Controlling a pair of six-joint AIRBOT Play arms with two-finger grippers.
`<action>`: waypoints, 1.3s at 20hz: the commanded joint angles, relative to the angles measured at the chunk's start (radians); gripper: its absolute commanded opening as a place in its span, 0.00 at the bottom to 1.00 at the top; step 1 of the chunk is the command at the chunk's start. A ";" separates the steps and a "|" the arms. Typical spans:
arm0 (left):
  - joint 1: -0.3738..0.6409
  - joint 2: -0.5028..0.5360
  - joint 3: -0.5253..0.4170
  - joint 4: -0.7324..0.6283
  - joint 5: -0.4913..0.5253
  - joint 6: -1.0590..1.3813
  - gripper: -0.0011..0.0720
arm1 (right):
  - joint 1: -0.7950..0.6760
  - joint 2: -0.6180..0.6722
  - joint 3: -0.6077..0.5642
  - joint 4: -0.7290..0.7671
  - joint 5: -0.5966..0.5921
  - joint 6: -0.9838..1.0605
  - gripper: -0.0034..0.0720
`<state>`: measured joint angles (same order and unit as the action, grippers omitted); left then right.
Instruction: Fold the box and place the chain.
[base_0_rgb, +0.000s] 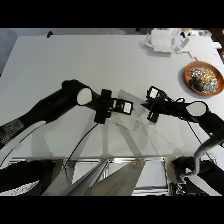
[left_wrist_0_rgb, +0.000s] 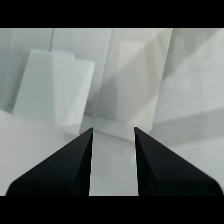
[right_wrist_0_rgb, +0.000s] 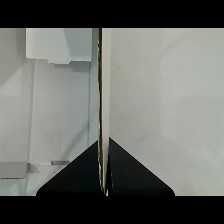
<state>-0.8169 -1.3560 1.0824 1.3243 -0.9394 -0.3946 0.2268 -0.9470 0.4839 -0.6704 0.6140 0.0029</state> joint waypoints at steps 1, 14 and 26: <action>-0.111 -0.033 -0.002 0.186 0.109 -0.115 0.40 | 0.001 -0.001 0.000 0.005 0.010 0.000 0.07; -0.150 -0.166 -0.002 0.544 0.249 -0.530 0.35 | 0.001 -0.001 0.000 0.005 0.037 0.000 0.07; -0.134 -0.098 -0.002 0.621 0.084 -0.533 0.36 | 0.001 -0.001 0.000 0.004 0.046 0.000 0.07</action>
<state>-0.9615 -1.4628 1.0809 1.9324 -0.8288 -0.9089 0.2272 -0.9470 0.4843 -0.6647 0.6533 0.0032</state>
